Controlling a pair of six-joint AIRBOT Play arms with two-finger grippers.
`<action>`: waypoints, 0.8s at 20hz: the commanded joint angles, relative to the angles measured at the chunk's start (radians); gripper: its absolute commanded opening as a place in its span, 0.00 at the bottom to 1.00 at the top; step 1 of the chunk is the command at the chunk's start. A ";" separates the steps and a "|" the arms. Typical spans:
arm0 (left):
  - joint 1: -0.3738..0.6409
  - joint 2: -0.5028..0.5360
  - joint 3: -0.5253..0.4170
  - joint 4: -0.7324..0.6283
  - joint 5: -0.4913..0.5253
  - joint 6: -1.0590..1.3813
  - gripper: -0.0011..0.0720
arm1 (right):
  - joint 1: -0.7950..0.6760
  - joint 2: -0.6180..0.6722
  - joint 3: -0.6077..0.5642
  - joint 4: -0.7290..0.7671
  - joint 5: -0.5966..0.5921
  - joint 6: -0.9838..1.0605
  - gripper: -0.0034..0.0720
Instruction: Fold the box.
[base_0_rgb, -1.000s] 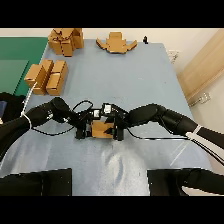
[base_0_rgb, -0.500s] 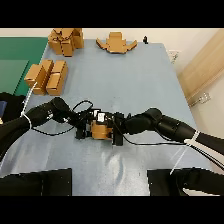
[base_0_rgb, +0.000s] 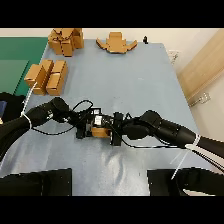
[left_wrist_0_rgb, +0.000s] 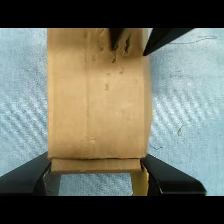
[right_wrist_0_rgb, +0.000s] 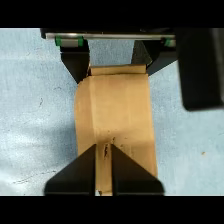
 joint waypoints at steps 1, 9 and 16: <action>0.000 0.000 0.000 0.002 -0.007 0.002 0.34 | 0.002 0.014 0.001 -0.017 -0.018 0.013 0.15; 0.000 0.000 0.000 0.002 -0.007 0.002 0.34 | 0.002 0.027 0.001 0.008 -0.044 0.024 0.55; 0.000 0.000 0.000 0.002 -0.007 0.002 0.34 | -0.039 0.219 -0.110 -0.002 0.117 0.285 0.34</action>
